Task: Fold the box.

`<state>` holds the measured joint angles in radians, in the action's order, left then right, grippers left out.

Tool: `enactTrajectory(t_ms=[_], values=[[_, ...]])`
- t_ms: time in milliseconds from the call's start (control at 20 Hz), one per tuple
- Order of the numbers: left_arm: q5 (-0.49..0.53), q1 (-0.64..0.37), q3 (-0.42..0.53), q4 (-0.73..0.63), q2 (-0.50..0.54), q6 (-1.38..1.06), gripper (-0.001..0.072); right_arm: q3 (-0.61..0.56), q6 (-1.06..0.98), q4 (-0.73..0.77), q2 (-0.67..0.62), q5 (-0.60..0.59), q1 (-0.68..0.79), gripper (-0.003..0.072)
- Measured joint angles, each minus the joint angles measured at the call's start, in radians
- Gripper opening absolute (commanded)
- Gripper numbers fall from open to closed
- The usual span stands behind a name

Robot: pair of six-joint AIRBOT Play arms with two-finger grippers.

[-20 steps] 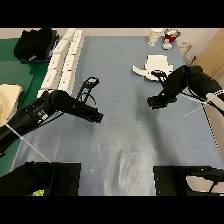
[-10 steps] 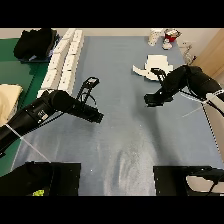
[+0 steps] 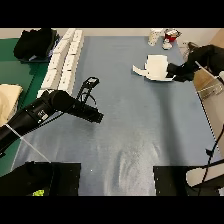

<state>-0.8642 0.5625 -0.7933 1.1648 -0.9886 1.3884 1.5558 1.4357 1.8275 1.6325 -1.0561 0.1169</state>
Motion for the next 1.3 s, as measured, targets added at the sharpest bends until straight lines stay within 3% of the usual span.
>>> enactTrajectory(t_ms=[250,500,900,1300], values=[[0.0,0.0,0.0,0.0,0.0,0.0,0.0012,0.264,0.029,0.148,0.251,-0.034,0.146,0.0361],[0.0,0.0,0.0,0.0,0.0,0.0,0.0012,0.439,0.038,0.197,0.429,-0.097,0.182,0.0361],[0.0,0.0,0.0,0.0,0.0,0.0,0.0012,0.491,0.066,0.241,0.489,-0.172,0.192,0.034],[0.0,0.0,0.0,0.0,0.0,0.0,0.0012,0.496,0.073,0.21,0.465,-0.145,0.207,0.034]])
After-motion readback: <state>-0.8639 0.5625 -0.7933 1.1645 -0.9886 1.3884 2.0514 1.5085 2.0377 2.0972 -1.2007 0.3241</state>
